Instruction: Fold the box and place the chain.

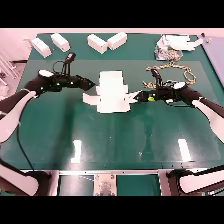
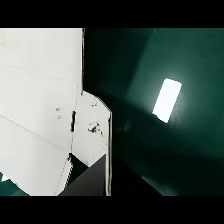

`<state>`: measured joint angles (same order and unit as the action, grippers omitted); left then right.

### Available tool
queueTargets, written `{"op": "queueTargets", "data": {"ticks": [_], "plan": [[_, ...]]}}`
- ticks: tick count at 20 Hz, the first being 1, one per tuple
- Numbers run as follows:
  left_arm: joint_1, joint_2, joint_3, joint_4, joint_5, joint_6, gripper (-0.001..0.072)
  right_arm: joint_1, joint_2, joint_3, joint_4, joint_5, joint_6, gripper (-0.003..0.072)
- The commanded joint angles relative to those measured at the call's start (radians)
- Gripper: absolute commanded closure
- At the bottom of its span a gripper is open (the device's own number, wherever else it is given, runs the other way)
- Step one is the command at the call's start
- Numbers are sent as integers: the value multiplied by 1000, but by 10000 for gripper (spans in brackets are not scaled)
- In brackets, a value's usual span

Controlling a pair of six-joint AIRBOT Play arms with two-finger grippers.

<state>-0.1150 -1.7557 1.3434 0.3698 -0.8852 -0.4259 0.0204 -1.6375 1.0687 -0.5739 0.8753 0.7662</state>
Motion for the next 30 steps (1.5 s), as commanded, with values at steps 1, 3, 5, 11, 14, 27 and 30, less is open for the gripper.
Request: {"op": "queueTargets", "data": {"ticks": [1, 3, 5, 11, 14, 27, 30], "plan": [[1, -112, 130, 53, -139, -84, 95, 9, 1, 0, 13, -23, -19, 683], [1, -152, 190, 74, -178, -100, 96, 9, 1, 0, 14, -24, -21, 683], [1, -182, 243, 121, -194, -131, 96, 9, 1, 0, 17, -28, -27, 683], [1, -260, 330, 113, -263, -161, 95, 9, 1, -1, 55, -31, -46, 683], [0, -291, 351, 60, -302, -161, 95, 9, 1, -1, 63, -30, -47, 683], [0, -418, 487, -56, -352, -168, 98, 23, 1, -2, 69, -30, -69, 682], [0, -420, 487, -55, -361, -168, 159, 23, 1, -2, 69, -30, -71, 682]]}}
